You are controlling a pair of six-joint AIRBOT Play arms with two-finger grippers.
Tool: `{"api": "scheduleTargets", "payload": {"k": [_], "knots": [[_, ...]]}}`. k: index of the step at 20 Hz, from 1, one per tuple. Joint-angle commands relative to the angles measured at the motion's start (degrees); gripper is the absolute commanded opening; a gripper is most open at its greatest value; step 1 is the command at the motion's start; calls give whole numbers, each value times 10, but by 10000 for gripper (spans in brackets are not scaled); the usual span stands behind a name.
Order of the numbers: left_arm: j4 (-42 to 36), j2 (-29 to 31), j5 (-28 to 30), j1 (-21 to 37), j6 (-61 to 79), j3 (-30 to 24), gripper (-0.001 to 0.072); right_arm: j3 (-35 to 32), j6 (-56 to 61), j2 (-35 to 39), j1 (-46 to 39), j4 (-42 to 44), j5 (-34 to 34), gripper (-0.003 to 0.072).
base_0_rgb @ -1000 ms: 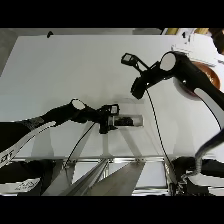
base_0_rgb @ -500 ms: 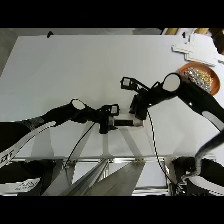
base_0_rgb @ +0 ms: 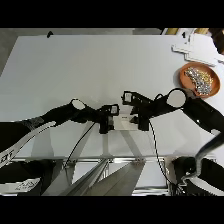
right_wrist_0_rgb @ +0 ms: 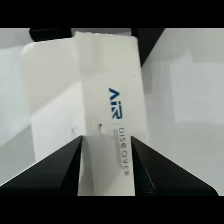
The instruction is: Fold the box and place the chain.
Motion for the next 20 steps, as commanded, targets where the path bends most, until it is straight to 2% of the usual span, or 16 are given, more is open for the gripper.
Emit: {"api": "scheduleTargets", "payload": {"k": [1, 8, 10, 15, 17, 20], "knots": [[0, 0, 0, 0, 0, 0, 206, -16, -24, 24, 19, -29, -11, 342], [0, 0, 0, 0, 0, 0, 206, -23, -16, 24, 32, -57, -17, 334], [0, 0, 0, 0, 0, 0, 206, -23, 14, 25, 49, -93, -39, 253], [0, 0, 0, 0, 0, 0, 206, -23, 73, 25, 56, -127, -90, 218], [0, 0, 0, 0, 0, 0, 206, -23, 73, 25, 56, -128, -90, 154], [0, 0, 0, 0, 0, 0, 206, -23, 74, 25, 56, -128, -89, 154]]}}
